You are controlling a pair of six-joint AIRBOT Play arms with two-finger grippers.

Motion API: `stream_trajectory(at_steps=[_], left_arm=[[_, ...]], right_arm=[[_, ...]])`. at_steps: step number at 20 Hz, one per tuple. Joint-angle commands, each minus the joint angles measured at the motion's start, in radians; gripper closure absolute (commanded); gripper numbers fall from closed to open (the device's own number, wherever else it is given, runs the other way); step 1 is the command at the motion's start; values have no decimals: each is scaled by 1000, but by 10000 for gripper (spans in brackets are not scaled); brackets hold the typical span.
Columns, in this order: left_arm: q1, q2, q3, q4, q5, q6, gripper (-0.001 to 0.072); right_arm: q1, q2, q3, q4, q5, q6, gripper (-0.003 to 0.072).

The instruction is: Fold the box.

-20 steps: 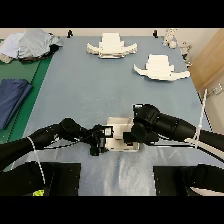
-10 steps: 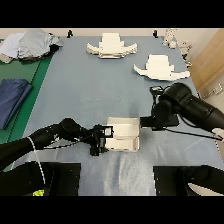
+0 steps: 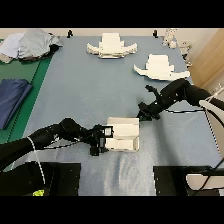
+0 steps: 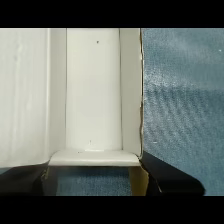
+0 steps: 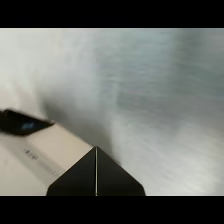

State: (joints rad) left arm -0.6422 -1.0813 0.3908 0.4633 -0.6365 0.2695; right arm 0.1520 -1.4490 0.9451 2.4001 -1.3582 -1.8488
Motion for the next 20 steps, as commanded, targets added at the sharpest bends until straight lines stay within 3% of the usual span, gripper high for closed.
stream_trajectory(at_steps=[1, 3, 7, 12, 20], left_arm=[[0, 0, 0, 0, 0, 0, 189], [0, 0, 0, 0, 0, 0, 189], [0, 0, 0, 0, 1, 0, 189], [0, 0, 0, 0, 0, 0, 189], [0, 0, 0, 0, 0, 0, 189]], right_arm=[[-8, -114, 36, 221, -243, -270, 687], [35, -106, 35, 211, -323, -299, 687], [134, -35, 29, 138, -301, -348, 687], [285, 137, -61, -57, -2, -364, 687], [500, 499, -338, -156, 509, -446, 686]])
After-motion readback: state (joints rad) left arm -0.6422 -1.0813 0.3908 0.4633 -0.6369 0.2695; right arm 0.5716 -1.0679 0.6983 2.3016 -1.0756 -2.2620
